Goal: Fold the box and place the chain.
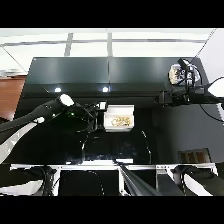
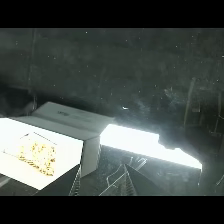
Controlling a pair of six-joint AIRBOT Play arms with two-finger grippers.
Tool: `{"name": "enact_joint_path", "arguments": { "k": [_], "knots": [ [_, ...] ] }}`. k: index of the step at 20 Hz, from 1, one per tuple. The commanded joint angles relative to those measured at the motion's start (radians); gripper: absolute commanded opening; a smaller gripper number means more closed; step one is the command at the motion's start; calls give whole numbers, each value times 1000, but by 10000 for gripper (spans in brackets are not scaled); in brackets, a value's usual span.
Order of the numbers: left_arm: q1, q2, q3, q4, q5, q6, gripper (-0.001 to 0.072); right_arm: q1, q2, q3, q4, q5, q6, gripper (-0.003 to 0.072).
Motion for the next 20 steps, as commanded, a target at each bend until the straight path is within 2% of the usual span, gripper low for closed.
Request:
{"name": "enact_joint_path", "arguments": {
  "k": [1,5,6,9,10,11,13,16,18,20],
  "knots": [
    [-4,-2,1,-26,6,2,713,0,0,-1,0,-4,0,331],
    [-18,-2,5,-39,21,2,705,1,-10,-1,4,-42,0,331],
    [-21,-2,5,-39,20,3,656,7,-20,-1,3,-64,0,331],
    [-34,-2,5,-38,19,3,368,55,-66,-1,4,-171,4,334],
    [-37,-2,5,-37,21,2,344,79,-88,-1,11,-226,21,472],
    [-37,-2,5,-36,21,2,344,102,-111,-1,20,-276,23,711],
    [-37,-2,5,-36,21,2,344,144,-176,-1,51,-335,21,710],
    [-37,-2,5,-35,21,2,344,213,-265,-1,81,-293,-111,707],
    [-37,-2,5,-35,21,2,346,253,-264,2,128,-243,-301,594],
    [-37,-2,6,-35,22,2,350,276,-238,10,146,-170,-491,590]
  ]
}}
